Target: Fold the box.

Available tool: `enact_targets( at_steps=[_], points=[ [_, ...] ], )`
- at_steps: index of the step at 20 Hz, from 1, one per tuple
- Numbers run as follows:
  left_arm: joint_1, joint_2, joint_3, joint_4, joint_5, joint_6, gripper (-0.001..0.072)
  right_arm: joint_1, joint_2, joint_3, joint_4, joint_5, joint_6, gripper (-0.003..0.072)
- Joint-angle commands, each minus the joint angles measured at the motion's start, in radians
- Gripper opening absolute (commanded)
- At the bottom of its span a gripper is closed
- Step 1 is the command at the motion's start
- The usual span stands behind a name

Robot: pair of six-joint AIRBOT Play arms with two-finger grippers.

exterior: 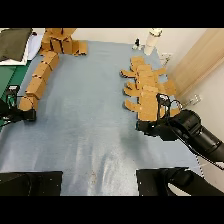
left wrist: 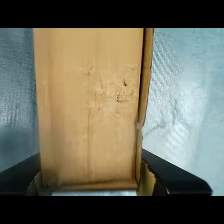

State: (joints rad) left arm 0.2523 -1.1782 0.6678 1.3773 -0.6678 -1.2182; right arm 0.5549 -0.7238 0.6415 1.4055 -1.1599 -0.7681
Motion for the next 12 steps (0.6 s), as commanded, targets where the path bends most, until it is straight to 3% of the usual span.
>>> enact_targets(
  at_steps=[1,5,9,10,11,12],
  points=[
    [0.013,0.056,0.069,0.103,-0.188,-0.056,0.0695,0.000,0.000,-0.001,0.034,-0.002,-0.033,0.0006],
    [0.026,0.193,0.203,0.075,-0.353,-0.121,0.0696,-0.001,-0.014,0.003,0.050,0.001,-0.037,0.0006],
    [-0.026,0.296,0.277,-0.109,-0.466,-0.122,0.0693,-0.019,-0.125,0.036,0.098,0.001,-0.116,0.0006],
    [-0.060,0.306,0.282,-0.172,-0.490,-0.122,0.0606,-0.031,-0.170,0.055,0.140,0.001,-0.166,0.0006],
    [-0.105,0.308,0.283,-0.236,-0.513,-0.120,0.0327,-0.042,-0.219,0.077,0.177,0.002,-0.216,0.0006],
    [-0.157,0.306,0.283,-0.275,-0.533,-0.113,0.0102,-0.044,-0.273,0.107,0.194,0.002,-0.258,0.0007]
  ],
)
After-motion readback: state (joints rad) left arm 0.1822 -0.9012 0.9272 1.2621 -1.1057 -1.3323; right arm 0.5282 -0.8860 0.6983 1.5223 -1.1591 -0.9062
